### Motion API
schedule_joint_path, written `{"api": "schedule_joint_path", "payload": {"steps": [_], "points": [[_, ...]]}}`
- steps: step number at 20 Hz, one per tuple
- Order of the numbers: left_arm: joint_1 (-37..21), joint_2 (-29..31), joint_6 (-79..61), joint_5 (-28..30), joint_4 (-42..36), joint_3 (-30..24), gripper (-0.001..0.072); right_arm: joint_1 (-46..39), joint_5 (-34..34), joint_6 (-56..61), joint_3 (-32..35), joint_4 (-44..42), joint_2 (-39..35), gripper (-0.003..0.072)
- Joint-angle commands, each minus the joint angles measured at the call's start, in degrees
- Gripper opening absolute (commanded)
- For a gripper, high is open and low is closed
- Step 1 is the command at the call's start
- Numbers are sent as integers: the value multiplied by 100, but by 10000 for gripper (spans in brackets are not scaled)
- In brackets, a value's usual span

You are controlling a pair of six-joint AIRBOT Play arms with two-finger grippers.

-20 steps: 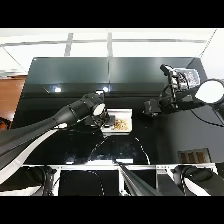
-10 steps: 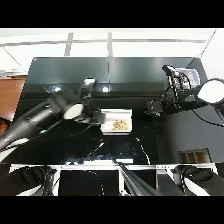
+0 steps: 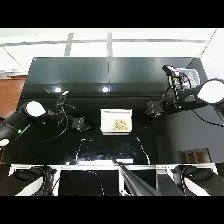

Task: Fold the box and place the chain.

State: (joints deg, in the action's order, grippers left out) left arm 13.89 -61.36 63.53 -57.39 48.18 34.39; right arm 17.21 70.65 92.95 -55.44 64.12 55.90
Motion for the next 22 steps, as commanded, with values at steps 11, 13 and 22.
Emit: {"api": "schedule_joint_path", "payload": {"steps": [11,13,22], "points": [[627,-1012,-7711,1012,-1287,28,710,0,-28,9,0,4,-4,266],[682,-1110,-7724,1038,-1615,42,710,2,-33,9,0,2,-4,267],[1106,-1440,-7724,1298,-1655,162,710,0,-37,9,0,7,-4,267]]}}
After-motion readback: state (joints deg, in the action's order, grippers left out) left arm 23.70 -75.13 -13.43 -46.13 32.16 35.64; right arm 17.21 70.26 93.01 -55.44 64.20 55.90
